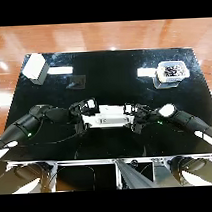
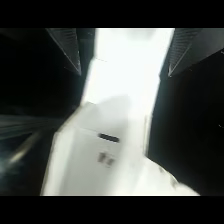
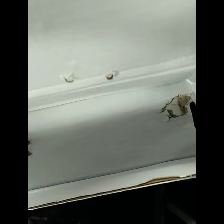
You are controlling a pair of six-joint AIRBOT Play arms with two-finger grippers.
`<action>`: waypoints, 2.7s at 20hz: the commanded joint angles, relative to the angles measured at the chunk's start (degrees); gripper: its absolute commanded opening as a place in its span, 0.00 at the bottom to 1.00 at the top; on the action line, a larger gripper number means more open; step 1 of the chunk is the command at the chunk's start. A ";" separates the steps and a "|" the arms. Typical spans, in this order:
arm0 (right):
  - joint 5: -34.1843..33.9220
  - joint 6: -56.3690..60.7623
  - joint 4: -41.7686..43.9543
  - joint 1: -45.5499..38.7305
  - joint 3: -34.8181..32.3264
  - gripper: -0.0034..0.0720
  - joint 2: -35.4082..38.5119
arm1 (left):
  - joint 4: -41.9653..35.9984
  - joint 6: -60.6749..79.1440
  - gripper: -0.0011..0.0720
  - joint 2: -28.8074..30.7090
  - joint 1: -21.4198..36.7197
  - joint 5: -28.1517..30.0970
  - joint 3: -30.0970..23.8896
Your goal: Fold the box and place the chain.
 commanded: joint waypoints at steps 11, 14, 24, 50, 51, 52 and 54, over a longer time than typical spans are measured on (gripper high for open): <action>0.07 0.00 0.00 0.04 0.02 0.76 -0.02 | -5.35 2.99 0.86 -4.83 -2.16 -5.33 0.02; 0.04 0.00 0.00 0.04 0.02 0.76 -0.02 | -7.04 4.24 0.86 -6.49 -2.16 -5.51 0.15; 0.04 0.00 0.00 0.04 0.02 0.76 -0.02 | -8.28 5.81 0.82 -6.95 -3.45 -8.13 0.42; 0.04 0.00 0.00 0.04 0.02 0.76 -0.02 | -12.35 5.62 0.24 -7.76 -11.10 -16.33 0.42; 0.04 0.00 0.00 0.04 0.02 0.76 -0.02 | -12.41 5.46 0.42 -7.74 -11.13 -16.74 0.42; 0.04 0.00 -0.02 0.04 0.02 0.76 -0.02 | -12.35 5.49 0.49 -7.74 -11.28 -17.07 0.42; 0.04 0.00 0.00 0.04 0.02 0.76 -0.02 | -12.35 5.46 0.43 -7.74 -11.32 -17.03 0.42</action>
